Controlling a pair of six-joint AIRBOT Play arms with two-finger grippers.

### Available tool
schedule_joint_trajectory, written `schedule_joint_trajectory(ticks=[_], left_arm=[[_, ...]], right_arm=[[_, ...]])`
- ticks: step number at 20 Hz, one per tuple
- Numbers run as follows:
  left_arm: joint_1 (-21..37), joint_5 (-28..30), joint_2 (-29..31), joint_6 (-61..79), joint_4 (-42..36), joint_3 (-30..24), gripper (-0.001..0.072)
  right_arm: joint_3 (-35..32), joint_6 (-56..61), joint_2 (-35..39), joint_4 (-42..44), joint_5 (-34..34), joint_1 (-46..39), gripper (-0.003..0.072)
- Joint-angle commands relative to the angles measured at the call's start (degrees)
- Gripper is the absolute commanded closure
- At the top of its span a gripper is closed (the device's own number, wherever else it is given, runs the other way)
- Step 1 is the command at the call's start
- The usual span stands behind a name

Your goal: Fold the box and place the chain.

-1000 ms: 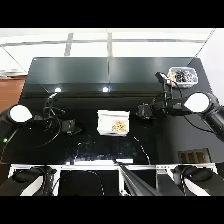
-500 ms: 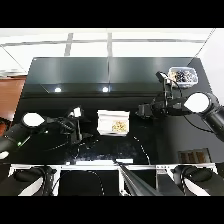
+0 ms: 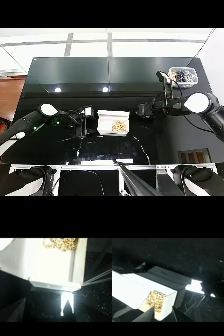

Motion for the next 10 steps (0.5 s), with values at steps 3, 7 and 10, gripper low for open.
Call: schedule_joint_trajectory(ticks=[3, 7, 10], left_arm=[[-1.53, -1.03, -2.40, 3.85, -2.97, 1.86, -0.0002], [-3.65, 0.68, -3.52, 3.93, -4.44, 1.86, -0.0002], [-5.03, 1.90, -3.67, 3.89, -4.83, 1.95, 0.0004]], right_arm=[[-0.02, 0.04, 0.02, -0.02, -0.04, 0.07, 0.0429], [-0.02, 0.02, 0.02, -0.04, -0.07, 0.07, 0.0429], [-0.02, 0.02, 0.02, -0.04, -0.24, 0.07, 0.0429]])
